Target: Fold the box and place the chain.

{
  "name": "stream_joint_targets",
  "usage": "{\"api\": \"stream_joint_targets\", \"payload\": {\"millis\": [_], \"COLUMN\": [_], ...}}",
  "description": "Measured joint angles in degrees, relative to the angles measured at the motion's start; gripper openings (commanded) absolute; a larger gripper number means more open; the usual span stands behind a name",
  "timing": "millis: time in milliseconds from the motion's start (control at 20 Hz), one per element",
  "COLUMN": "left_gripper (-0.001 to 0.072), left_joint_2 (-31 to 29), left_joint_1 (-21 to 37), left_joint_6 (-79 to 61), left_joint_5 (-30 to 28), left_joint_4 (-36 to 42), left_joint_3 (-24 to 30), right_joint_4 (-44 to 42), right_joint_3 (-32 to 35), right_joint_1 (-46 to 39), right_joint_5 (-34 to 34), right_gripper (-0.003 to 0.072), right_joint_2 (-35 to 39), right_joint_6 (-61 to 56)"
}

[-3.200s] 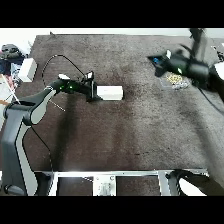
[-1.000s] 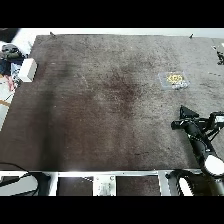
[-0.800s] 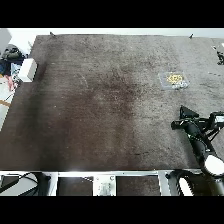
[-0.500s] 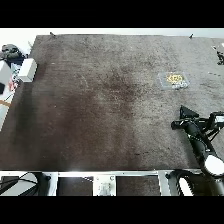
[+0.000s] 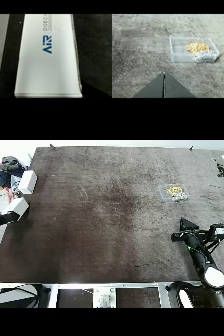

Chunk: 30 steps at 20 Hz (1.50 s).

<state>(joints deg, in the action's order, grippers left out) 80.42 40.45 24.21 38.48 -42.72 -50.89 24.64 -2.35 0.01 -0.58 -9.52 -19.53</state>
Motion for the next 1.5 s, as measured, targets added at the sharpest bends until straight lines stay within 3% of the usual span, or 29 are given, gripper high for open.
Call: {"api": "stream_joint_targets", "payload": {"millis": [250, 550, 650, 700, 1100, 1400, 1450, 1500], "left_gripper": [0.0008, 0.0020, 0.0656, 0.0717, 0.0713, 0.0710, 0.0657, 0.0360], "left_joint_2": [5.01, 6.27, 6.36, 6.36, 3.17, -6.21, -7.85, -9.62], "left_joint_1": [0.07, 0.02, 0.02, 0.00, 0.07, 0.07, 0.07, 0.07], "left_joint_6": [-2.34, -3.04, -3.06, -2.89, 0.28, 0.87, 0.87, 0.87], "left_joint_5": [1.88, 0.63, 0.37, 0.17, 0.61, 1.22, 1.55, 1.88], "left_joint_4": [-1.97, -7.10, -7.76, -8.13, -7.65, -4.81, -3.45, -1.29], "left_joint_3": [-3.19, -3.93, -4.02, -4.02, -4.46, -7.37, -8.00, -8.79], "right_joint_4": [0.00, 0.00, 0.00, 0.00, 0.00, 0.00, 0.00, 0.00], "right_joint_3": [0.00, 0.00, 0.00, 0.00, 0.00, 0.00, 0.00, 0.00], "right_joint_1": [0.00, 0.00, 0.00, 0.00, 0.00, 0.00, 0.00, 0.00], "right_joint_5": [0.00, 0.00, 0.00, 0.00, 0.00, 0.00, 0.00, 0.00], "right_gripper": [0.0011, 0.0011, 0.0011, 0.0011, 0.0011, 0.0010, 0.0011, 0.0011], "right_joint_2": [0.00, 0.00, 0.00, 0.00, 0.00, 0.00, 0.00, 0.00], "right_joint_6": [-0.02, -0.02, -0.02, -0.02, -0.02, -0.02, 0.00, -0.02]}}
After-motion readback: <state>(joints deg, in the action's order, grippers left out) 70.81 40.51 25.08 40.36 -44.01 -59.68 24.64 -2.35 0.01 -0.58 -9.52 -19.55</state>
